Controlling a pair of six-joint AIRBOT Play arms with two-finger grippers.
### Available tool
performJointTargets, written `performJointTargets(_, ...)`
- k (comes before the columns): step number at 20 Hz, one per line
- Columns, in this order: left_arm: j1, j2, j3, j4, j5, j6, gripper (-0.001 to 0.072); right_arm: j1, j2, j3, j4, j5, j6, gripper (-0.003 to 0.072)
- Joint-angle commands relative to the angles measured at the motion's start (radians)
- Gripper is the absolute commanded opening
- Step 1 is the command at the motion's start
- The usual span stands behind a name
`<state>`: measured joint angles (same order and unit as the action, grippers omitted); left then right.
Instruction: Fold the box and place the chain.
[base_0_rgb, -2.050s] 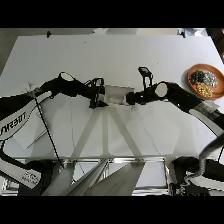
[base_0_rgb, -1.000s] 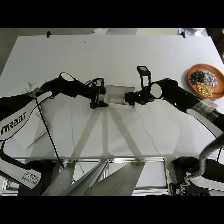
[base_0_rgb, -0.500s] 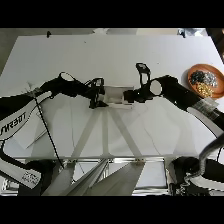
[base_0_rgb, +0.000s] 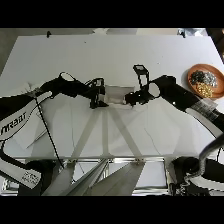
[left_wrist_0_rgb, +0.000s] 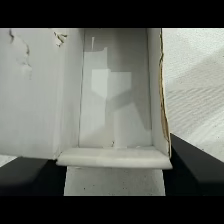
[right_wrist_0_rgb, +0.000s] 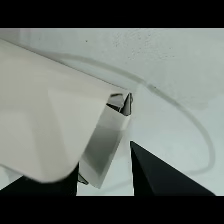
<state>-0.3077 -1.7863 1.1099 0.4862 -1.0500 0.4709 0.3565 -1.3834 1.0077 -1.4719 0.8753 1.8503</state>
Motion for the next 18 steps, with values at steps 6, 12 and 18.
performJointTargets(6,0.0,0.001,0.001,0.0,-0.001,0.0,0.0277,0.004,-0.013,0.0,-0.091,0.008,0.012,0.0347)
performJointTargets(12,0.0,0.001,0.001,0.0,-0.001,0.0,0.0277,0.004,-0.053,0.002,-0.079,0.012,0.013,0.0346)
performJointTargets(18,0.0,0.001,0.001,0.0,0.0,0.0,0.0277,0.004,-0.053,0.05,-0.045,0.029,0.013,0.0346)
